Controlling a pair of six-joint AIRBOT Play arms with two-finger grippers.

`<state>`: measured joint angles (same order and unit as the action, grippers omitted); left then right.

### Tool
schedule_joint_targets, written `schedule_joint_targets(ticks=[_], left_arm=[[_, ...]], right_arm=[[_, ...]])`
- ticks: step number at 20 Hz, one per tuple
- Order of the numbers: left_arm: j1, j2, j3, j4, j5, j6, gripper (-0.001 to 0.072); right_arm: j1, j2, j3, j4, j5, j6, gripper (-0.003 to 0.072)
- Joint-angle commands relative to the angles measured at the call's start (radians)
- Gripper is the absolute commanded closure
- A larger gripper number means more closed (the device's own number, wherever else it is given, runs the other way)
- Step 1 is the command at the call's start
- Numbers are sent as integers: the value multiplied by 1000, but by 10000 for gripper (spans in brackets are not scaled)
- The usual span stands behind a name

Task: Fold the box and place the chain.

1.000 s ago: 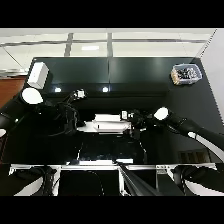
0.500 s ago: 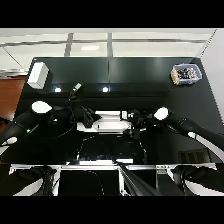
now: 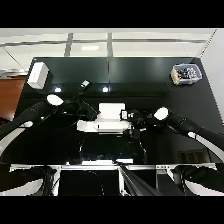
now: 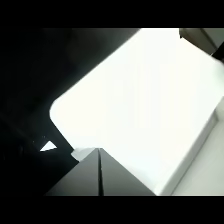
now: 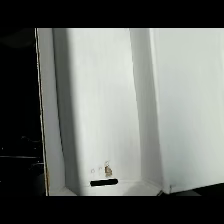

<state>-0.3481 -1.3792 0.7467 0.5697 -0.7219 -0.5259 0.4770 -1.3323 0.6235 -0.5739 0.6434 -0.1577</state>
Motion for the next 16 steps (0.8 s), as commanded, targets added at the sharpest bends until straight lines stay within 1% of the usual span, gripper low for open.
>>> schedule_joint_targets(ticks=[1, 3, 5, 7, 9, 11, 12, 14, 15, 16], left_arm=[[0, -58, 13, 31, -22, -24, 682], [1, -51, 23, 25, -24, -24, 683], [19, -21, 54, 40, -54, -24, 683], [62, 45, 92, 60, -124, -34, 683], [117, 146, 95, 60, -198, -51, 683], [162, 249, 58, 60, -275, -41, 683], [176, 283, 32, 60, -316, -8, 682], [189, 314, -24, 62, -406, 117, 682], [188, 312, -48, 79, -435, 179, 682], [187, 309, -66, 110, -435, 218, 676]], right_arm=[[1, -1, 0, 0, 0, 0, 523], [1, -1, 0, 0, 0, 0, 523], [1, -1, 0, 0, 0, 0, 523], [1, -1, 0, 0, 0, 0, 523], [1, -1, 0, 0, 0, 0, 523], [1, -1, 0, 0, 0, 0, 523], [1, -1, 0, 0, 0, 0, 523], [1, -1, 0, 0, 0, 0, 522], [1, -1, 0, 0, 0, 0, 523], [1, -1, 0, 0, 0, 0, 523]])
